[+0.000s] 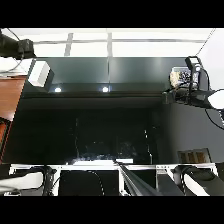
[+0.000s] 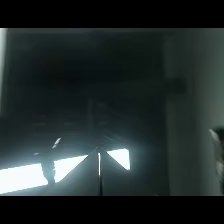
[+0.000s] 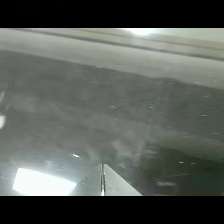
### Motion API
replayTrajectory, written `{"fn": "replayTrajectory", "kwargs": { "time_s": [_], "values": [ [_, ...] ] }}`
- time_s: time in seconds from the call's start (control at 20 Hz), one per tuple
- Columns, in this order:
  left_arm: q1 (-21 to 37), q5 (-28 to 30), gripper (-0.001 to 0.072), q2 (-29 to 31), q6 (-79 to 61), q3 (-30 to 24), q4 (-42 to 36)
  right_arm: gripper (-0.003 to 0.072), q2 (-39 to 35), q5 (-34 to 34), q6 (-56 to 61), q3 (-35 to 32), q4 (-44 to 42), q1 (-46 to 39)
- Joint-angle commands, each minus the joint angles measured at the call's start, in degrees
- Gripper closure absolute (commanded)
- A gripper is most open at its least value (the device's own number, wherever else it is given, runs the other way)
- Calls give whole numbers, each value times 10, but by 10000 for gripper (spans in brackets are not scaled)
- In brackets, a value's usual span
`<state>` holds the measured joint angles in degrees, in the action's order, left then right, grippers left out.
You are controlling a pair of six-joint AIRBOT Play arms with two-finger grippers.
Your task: Fold the box and place the chain.
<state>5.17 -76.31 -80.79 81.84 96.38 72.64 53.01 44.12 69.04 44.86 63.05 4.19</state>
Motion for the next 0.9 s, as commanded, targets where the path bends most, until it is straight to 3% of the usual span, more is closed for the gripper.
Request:
{"fn": "replayTrajectory", "kwargs": {
  "time_s": [0.0,0.2,0.35,0.5,0.85],
  "values": [
    [-71,97,685,169,5,-215,-11,673,9,-15,0,-1,54,6],
    [-110,196,684,331,12,-460,-16,673,9,-15,0,-1,54,6],
    [-116,203,685,409,11,-544,-15,673,9,-15,0,-1,54,6],
    [-116,202,684,447,10,-589,4,673,9,-15,0,-1,54,6],
    [-116,204,683,449,9,-592,4,673,9,-15,0,-1,54,6]
  ]
}}
